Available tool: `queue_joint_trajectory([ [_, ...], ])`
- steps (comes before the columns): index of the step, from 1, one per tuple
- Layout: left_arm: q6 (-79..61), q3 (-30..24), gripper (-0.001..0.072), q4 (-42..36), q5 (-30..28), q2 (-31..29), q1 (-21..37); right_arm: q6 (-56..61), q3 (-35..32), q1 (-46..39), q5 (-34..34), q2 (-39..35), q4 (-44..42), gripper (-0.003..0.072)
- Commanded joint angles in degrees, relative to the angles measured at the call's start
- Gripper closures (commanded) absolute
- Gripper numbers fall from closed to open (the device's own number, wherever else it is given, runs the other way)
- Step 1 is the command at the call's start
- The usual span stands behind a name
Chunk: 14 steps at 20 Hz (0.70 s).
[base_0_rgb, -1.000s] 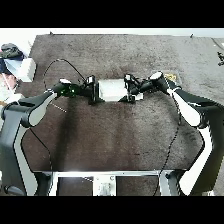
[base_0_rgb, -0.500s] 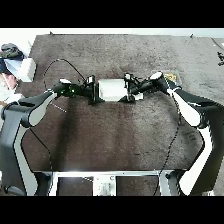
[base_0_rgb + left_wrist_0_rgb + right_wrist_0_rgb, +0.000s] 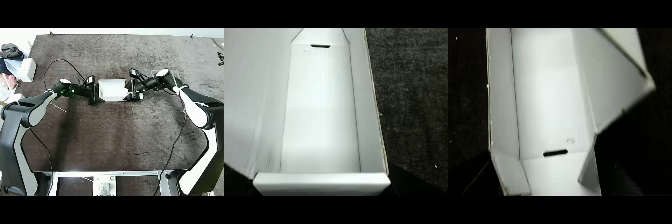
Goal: Fold the box and place the chain.
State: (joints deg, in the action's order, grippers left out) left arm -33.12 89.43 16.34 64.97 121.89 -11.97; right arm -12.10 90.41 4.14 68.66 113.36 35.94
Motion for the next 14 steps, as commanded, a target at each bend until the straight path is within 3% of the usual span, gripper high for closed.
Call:
queue_joint_trajectory([
  [1,1.49,-0.02,0.0354,1.03,-0.09,0.0,0.0,1.51,0.0,-2.19,3.26,-2.51,1.14,-0.0034],
  [5,4.63,-0.02,0.0354,1.53,-1.53,0.0,0.0,3.8,0.0,-4.52,3.63,-5.16,-0.15,-0.0033],
  [10,4.63,-0.02,0.0354,3.5,-1.29,-0.15,0.0,4.37,0.0,-5.27,6.27,-5.53,-8.46,-0.0021],
  [12,4.63,-0.02,0.0354,4.39,-1.29,-0.15,0.0,4.15,0.0,-5.25,7.63,-5.53,-11.21,0.0168],
  [14,4.63,-0.02,0.0354,4.72,-1.31,-0.15,0.0,4.09,0.0,-5.18,7.48,-5.49,-13.2,0.0187],
])
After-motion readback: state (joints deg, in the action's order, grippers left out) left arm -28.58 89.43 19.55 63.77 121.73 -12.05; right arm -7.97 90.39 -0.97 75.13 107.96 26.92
